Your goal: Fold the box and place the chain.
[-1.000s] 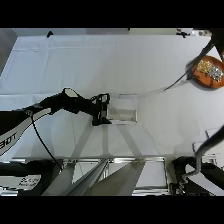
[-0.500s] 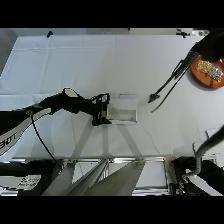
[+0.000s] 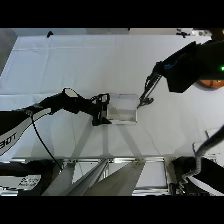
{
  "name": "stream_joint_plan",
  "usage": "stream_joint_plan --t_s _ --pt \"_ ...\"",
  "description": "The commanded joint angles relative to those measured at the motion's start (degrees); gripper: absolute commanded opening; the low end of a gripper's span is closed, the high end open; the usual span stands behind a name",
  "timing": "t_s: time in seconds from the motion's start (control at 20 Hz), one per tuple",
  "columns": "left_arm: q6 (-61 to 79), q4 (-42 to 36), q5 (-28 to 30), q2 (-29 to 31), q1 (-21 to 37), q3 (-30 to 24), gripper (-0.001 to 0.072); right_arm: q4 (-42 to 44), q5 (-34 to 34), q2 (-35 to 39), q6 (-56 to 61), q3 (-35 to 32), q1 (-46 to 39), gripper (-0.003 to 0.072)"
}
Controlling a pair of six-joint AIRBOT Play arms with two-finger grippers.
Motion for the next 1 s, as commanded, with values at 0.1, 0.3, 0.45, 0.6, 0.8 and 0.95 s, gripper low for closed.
stream_joint_plan --t_s 0.1,0.3,0.45,0.6,0.8,0.95 --pt "0.02 0.00 0.02 0.02 0.00 0.04 0.0344 0.31 0.24 -3.72 2.19 -1.14 5.25 0.0010" --pt "0.00 0.00 0.02 0.02 0.00 0.04 0.0344 0.26 1.16 -6.84 2.19 -1.62 9.33 0.0010" --pt "0.02 0.00 0.02 0.02 0.00 0.04 0.0344 0.09 -0.09 -7.85 2.16 -2.62 10.60 0.0010" --pt "0.02 0.00 0.02 0.02 0.00 0.04 0.0344 0.07 -2.93 -8.11 2.27 -6.84 10.60 0.0011" --pt "0.02 0.00 0.02 0.02 0.00 0.04 0.0344 -0.11 -5.53 -8.13 3.48 -14.03 10.60 0.0011" --pt "0.02 0.00 0.02 0.02 0.02 0.04 0.0344 -0.22 -11.47 -8.26 3.72 -19.28 10.60 0.0011"
